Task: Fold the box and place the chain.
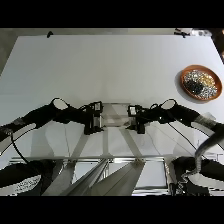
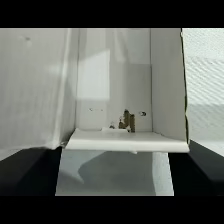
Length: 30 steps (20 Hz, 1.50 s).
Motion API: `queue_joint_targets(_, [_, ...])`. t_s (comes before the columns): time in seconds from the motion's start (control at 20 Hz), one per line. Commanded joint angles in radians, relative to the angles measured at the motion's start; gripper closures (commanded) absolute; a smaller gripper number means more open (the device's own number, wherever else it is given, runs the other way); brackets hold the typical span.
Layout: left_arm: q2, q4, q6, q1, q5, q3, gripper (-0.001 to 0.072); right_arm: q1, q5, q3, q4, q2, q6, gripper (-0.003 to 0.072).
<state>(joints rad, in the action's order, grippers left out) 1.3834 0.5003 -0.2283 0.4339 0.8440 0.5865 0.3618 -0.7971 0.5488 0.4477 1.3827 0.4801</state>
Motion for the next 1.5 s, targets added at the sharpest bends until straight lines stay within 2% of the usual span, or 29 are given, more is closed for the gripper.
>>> queue_joint_targets(0.0, [0.005, -0.014, 0.000, 0.004, -0.035, 0.000, 0.0015, 0.000, 0.000, 0.001, 0.000, -0.001, 0.000, 0.0304])
queue_joint_targets(0.1, [0.005, -0.016, 0.000, 0.005, -0.042, 0.000, 0.0025, 0.000, 0.000, 0.001, 0.000, -0.001, 0.000, 0.0304])
queue_joint_targets(0.15, [0.005, -0.024, 0.001, 0.004, -0.041, 0.000, 0.0074, 0.000, 0.000, 0.001, 0.000, -0.001, 0.000, 0.0304])
queue_joint_targets(0.2, [0.005, -0.033, 0.000, 0.005, -0.041, 0.000, 0.0211, 0.000, 0.000, 0.001, 0.000, -0.001, 0.000, 0.0304])
queue_joint_targets(0.4, [0.005, -0.044, -0.023, 0.005, -0.047, 0.000, 0.0473, 0.000, 0.000, 0.001, 0.000, -0.001, 0.000, 0.0304])
queue_joint_targets(1.45, [0.003, -0.043, -0.034, 0.004, -0.040, 0.000, 0.0456, 0.000, -0.005, 0.001, 0.000, -0.001, 0.000, 0.0304])
